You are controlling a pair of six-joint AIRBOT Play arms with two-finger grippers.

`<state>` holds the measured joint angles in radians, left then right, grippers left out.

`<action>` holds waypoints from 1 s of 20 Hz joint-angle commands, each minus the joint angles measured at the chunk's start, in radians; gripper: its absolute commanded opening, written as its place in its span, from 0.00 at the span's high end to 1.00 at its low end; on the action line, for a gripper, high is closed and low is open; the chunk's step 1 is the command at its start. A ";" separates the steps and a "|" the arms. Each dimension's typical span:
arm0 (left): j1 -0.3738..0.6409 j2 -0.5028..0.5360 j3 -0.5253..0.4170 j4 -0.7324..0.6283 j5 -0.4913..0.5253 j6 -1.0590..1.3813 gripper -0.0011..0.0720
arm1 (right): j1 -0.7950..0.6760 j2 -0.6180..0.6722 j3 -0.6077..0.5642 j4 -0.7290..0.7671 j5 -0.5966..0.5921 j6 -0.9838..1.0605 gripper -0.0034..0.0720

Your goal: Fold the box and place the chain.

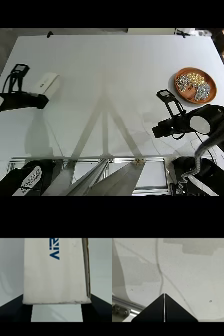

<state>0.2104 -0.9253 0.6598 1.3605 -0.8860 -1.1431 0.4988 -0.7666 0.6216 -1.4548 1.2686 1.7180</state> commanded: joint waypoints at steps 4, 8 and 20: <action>0.166 -0.043 -0.106 0.055 -0.072 -0.073 0.98 | 0.000 -0.001 0.001 0.001 -0.027 0.001 0.95; 0.165 -0.050 -0.161 0.078 -0.085 -0.073 0.97 | 0.000 -0.001 0.001 0.001 -0.027 0.001 0.95; 0.165 0.205 -0.161 0.122 -0.227 -0.073 0.04 | 0.000 0.000 0.001 0.005 -0.029 -0.021 0.65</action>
<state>0.3748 -0.7921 0.4995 1.4670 -1.0603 -1.2163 0.4988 -0.7666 0.6216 -1.4532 1.2396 1.7123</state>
